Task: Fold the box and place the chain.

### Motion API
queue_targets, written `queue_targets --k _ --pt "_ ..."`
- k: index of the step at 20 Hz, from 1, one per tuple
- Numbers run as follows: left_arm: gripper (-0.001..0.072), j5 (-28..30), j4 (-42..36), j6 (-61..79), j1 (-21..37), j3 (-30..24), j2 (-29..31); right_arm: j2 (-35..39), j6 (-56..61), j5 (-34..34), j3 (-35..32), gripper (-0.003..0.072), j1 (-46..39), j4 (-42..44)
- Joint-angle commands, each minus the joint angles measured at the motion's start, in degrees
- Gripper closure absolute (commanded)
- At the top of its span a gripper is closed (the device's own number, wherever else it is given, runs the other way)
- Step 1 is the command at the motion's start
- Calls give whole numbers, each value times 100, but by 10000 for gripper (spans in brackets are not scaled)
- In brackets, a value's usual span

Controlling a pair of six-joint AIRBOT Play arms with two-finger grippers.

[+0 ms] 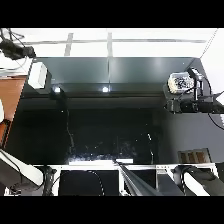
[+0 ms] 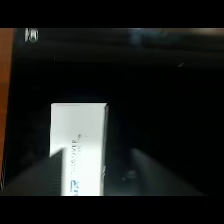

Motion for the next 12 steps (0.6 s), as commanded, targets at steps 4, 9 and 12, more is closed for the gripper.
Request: queue_targets --k 4,9,12 --pt "689 -876 -734 -415 -643 -968 2046 4 -254 -46 -2 674 258 0" --pt "689 98 -957 -391 -2074 -3812 4271 4 -326 -350 -2 674 844 -92" --pt "689 988 -245 -885 -3045 -6258 5392 -9 -326 -866 -13 674 1108 -166"
